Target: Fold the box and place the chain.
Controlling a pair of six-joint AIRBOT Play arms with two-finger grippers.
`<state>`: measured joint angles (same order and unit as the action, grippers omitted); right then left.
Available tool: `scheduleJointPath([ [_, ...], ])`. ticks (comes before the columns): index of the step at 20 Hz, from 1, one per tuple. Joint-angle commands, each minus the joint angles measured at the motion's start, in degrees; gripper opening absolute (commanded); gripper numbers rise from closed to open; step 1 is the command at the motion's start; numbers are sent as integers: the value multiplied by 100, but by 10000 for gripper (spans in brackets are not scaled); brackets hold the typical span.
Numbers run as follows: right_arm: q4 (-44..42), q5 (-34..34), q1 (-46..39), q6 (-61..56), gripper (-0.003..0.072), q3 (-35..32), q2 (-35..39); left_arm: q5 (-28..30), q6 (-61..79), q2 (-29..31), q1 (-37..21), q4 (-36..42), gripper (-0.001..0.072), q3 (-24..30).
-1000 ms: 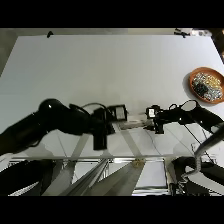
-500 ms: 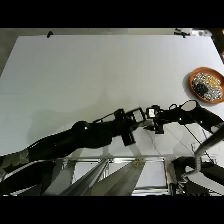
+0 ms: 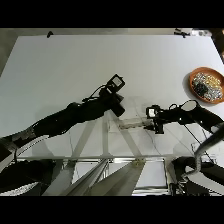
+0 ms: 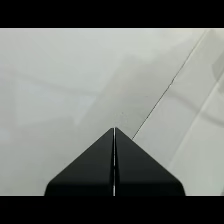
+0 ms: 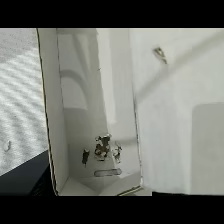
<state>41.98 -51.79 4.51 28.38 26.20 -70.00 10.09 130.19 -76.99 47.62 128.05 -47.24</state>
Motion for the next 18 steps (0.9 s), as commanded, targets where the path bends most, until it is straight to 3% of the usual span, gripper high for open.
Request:
scheduleJointPath([
  [1,7,0,7,-2,437,0,4,776,389,-380,-52,11,-2,-382],
  [5,7,2,7,-2,437,0,4,1058,503,-763,109,50,-2,-638],
  [10,7,0,7,-2,437,0,4,1156,501,-702,94,48,2,-680],
  [14,7,0,7,-2,437,0,4,1104,498,-39,85,-186,4,-706],
  [18,7,4,4,-2,437,0,4,1471,481,710,83,-538,6,-706],
])
